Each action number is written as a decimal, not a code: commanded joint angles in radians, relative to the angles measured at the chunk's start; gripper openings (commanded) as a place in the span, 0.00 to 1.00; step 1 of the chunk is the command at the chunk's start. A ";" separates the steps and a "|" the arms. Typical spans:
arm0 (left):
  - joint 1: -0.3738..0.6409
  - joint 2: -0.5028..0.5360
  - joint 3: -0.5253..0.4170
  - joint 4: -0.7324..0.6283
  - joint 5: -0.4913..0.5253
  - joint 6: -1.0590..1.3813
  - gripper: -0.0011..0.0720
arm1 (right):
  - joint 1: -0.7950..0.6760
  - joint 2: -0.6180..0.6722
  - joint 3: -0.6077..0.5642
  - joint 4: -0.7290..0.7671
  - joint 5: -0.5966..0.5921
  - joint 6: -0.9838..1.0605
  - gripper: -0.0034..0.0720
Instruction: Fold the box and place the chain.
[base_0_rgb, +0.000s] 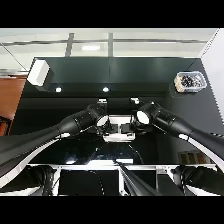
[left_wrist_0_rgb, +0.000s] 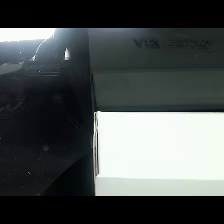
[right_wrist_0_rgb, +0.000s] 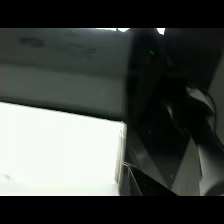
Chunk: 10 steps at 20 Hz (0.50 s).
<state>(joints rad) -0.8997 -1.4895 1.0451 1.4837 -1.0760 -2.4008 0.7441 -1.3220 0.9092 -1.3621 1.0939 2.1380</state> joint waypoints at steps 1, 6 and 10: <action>0.001 0.000 0.000 0.000 -0.002 -0.003 0.05 | 0.000 0.069 0.000 -0.004 0.029 -0.039 0.54; 0.001 0.000 0.000 0.000 -0.006 -0.003 0.05 | -0.049 0.391 0.000 -0.188 0.154 -0.109 0.54; 0.001 0.000 0.000 0.000 -0.006 -0.003 0.05 | -0.143 0.555 -0.003 -0.788 0.157 -0.123 0.54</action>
<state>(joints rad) -0.8997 -1.4895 1.0451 1.4837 -1.0805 -2.4039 0.6586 -0.8772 0.9081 -1.7462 1.2343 2.0300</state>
